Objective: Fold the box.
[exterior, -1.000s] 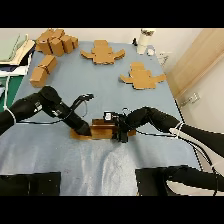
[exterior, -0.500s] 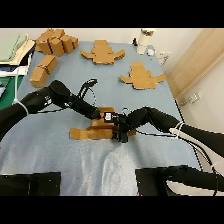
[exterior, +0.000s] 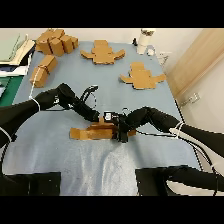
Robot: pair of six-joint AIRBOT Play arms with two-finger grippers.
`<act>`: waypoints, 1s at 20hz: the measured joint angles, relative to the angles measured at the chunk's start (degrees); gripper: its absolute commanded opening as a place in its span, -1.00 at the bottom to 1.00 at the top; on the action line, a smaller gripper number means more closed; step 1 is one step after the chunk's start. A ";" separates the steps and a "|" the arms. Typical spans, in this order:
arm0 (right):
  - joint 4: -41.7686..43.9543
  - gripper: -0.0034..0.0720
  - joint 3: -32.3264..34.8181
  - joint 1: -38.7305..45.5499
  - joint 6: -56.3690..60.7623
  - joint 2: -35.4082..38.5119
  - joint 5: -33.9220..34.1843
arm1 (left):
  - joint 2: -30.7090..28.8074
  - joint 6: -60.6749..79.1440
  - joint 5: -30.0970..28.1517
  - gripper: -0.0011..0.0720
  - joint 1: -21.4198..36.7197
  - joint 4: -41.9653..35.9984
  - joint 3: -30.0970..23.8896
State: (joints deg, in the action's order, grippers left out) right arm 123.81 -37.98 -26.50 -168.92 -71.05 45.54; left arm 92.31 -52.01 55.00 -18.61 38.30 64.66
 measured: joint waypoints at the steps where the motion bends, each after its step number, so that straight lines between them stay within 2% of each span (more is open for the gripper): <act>1: 0.00 0.30 0.00 0.00 0.02 0.02 0.00 | 0.09 0.70 0.20 -0.95 0.44 -0.37 0.44; 5: -0.04 0.31 0.00 0.00 0.02 0.00 0.00 | -1.77 7.04 3.72 -0.95 3.41 -1.92 1.40; 10: -0.13 0.31 0.00 0.00 0.00 0.00 0.00 | -8.61 17.29 8.63 -0.95 6.16 0.83 0.31; 13: -0.15 0.31 0.00 0.00 0.00 0.02 0.00 | -13.09 23.41 8.07 -0.95 6.25 3.56 -3.10; 16: -0.17 0.30 0.00 0.00 0.00 0.00 -0.02 | -16.94 30.10 4.83 -0.95 5.53 4.90 -8.39; 18: -0.17 0.30 0.00 0.00 0.00 0.00 -0.02 | -19.19 36.79 1.99 -0.93 5.55 2.95 -12.92; 19: -0.15 0.31 0.00 0.00 0.00 0.02 0.00 | -20.00 42.07 1.11 -0.36 5.97 0.87 -15.43; 20: -0.17 0.30 0.00 0.00 0.00 0.00 0.00 | -20.59 47.87 0.26 0.71 6.40 -1.64 -17.97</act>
State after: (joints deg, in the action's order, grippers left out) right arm 123.63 -37.98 -26.50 -168.92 -71.05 45.54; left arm 71.72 -4.14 55.27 -12.21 36.67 46.70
